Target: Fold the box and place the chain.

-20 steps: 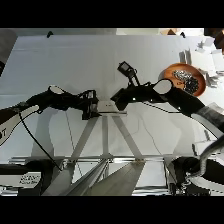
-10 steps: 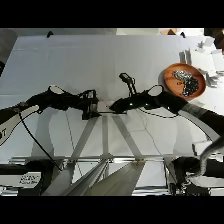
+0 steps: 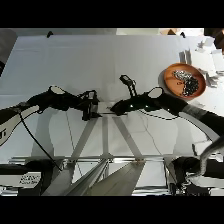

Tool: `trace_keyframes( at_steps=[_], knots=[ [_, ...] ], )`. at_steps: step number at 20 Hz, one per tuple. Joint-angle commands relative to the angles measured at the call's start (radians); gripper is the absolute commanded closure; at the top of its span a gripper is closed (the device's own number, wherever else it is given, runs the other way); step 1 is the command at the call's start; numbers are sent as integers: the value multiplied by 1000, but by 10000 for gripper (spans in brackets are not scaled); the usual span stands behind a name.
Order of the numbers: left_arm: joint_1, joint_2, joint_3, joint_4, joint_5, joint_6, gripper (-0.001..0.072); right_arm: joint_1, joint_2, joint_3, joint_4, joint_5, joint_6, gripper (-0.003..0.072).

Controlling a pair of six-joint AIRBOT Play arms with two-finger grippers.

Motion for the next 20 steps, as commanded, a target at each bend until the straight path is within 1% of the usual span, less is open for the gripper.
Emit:
trace_keyframes(
  at_steps=[1, 2, 4, 6, 9, 11, 13, 15, 16, 18, 20],
  knots=[
    [2, 1, 0, 0, 3, -1, 433, -5, 101, 1, 10, -76, -1, 677],
    [2, 1, 0, 0, 3, -1, 433, -10, 146, 3, -16, -92, -1, 677],
    [2, 1, 0, 0, 2, -1, 433, -43, 240, 13, -98, -88, 14, 677],
    [2, 1, 0, 0, 3, -1, 433, -100, 348, 16, -204, -85, 94, 677],
    [2, 1, 0, 0, 2, -1, 433, -206, 505, 16, -432, -76, 276, 677],
    [2, 1, 0, 0, 2, -1, 433, -277, 588, 16, -623, -50, 415, 677],
    [2, 1, 0, 0, 3, -1, 433, -343, 642, 16, -822, 14, 565, 677],
    [2, 1, 0, 0, 2, -1, 433, -409, 656, 15, -969, 127, 734, 677],
    [2, 1, 0, 0, 3, -1, 433, -441, 653, 15, -1015, 198, 781, 677],
    [2, 1, 0, -7, 3, -1, 433, -492, 653, 15, -1061, 307, 795, 676],
    [2, 1, 0, -38, -1, -4, 433, -528, 653, 15, -1062, 351, 795, 676]
  ],
)
